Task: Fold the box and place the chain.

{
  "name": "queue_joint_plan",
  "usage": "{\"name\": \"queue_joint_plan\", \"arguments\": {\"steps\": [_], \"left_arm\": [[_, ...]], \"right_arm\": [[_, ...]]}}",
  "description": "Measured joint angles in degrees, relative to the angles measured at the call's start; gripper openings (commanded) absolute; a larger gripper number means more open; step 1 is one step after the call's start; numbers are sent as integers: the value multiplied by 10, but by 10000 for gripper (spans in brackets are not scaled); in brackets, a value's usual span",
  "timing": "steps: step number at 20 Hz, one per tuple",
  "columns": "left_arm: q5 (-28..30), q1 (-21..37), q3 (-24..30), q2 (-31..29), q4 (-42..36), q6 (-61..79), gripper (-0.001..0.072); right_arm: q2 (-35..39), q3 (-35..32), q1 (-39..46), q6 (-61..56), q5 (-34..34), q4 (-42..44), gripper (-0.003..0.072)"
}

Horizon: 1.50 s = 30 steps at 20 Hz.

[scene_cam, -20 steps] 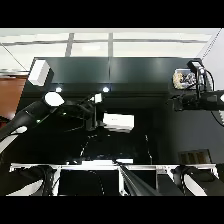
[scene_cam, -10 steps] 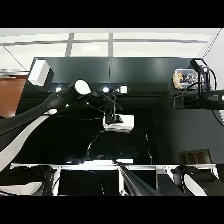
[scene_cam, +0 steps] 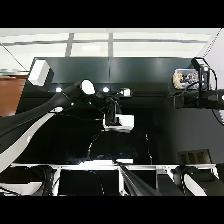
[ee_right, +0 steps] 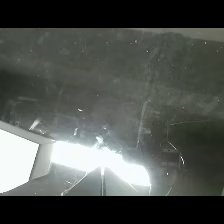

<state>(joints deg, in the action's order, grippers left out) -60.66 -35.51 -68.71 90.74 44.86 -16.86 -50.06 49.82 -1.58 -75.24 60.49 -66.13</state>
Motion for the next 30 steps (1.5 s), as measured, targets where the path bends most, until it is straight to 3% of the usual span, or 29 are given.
{"name": "queue_joint_plan", "arguments": {"steps": [17,24,25,26,27,29,30], "left_arm": [[3,-43,0,4,62,-5,711],[59,-70,1,21,135,-33,710],[67,-73,2,24,150,-38,671],[74,-76,2,26,162,-43,499],[80,-78,1,27,171,-49,373],[85,-79,0,26,185,-72,331],[86,-76,-1,23,193,-87,274]], "right_arm": [[0,0,0,1,-4,0,13],[0,0,0,1,-4,-1,13],[0,0,0,1,-4,-1,13],[0,0,0,1,-4,-2,13],[0,0,0,0,-4,-2,13],[0,0,0,0,-4,-2,13],[0,0,0,0,-4,-2,13]]}}
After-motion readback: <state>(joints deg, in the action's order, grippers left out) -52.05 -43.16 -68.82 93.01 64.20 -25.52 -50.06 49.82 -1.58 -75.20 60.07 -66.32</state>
